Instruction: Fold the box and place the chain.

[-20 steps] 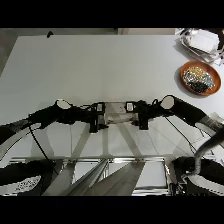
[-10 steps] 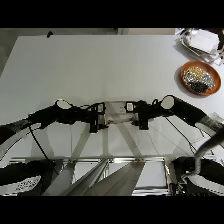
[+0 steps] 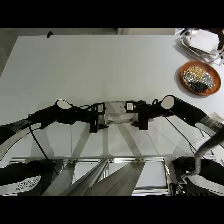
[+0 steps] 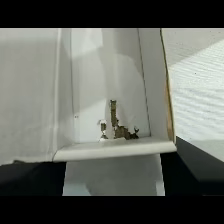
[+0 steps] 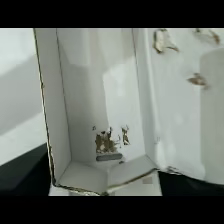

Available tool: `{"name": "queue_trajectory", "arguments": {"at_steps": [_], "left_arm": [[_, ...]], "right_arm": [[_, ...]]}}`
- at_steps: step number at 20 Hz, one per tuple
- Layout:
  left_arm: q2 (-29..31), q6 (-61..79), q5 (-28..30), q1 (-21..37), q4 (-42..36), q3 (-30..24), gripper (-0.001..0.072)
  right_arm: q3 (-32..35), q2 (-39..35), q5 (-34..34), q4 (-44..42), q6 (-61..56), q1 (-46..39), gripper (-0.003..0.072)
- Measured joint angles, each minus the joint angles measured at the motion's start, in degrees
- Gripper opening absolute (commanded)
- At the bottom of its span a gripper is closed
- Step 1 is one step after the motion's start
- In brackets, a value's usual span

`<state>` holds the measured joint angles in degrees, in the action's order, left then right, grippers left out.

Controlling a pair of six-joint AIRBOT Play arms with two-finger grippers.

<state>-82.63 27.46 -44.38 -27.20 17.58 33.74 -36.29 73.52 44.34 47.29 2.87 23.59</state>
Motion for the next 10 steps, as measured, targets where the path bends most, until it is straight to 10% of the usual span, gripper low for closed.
{"name": "queue_trajectory", "arguments": {"at_steps": [10], "left_arm": [[0.0,0.0,0.2,0.0,0.0,0.0,0.0209]], "right_arm": [[0.0,-6.1,11.3,13.5,-12.0,0.0,0.0691]]}}
